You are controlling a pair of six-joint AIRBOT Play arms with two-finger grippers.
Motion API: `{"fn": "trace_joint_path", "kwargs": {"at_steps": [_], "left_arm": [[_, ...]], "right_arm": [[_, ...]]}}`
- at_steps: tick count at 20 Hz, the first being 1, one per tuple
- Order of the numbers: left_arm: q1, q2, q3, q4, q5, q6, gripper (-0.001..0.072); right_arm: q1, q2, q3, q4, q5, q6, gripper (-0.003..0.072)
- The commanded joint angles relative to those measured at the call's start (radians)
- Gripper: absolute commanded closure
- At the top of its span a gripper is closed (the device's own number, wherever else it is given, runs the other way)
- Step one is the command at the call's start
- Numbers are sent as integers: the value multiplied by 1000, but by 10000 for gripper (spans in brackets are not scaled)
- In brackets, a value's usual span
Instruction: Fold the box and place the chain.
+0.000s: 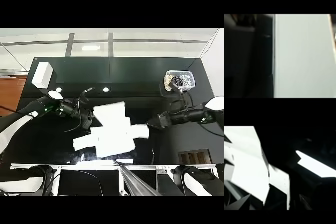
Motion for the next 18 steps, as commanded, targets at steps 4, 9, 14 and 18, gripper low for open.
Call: {"fn": "trace_joint_path", "kwargs": {"at_steps": [4,9,14,18], "left_arm": [[-204,243,-59,82,306,145,685],[-261,189,-71,-18,482,376,682],[-260,62,-71,-24,500,576,682],[-261,53,-64,-10,504,589,682]], "right_arm": [[54,0,74,-144,120,-28,-14],[167,0,74,-194,-161,-248,-14],[272,0,73,-196,-249,-355,-13],[362,0,14,-310,-244,-391,-13]]}}
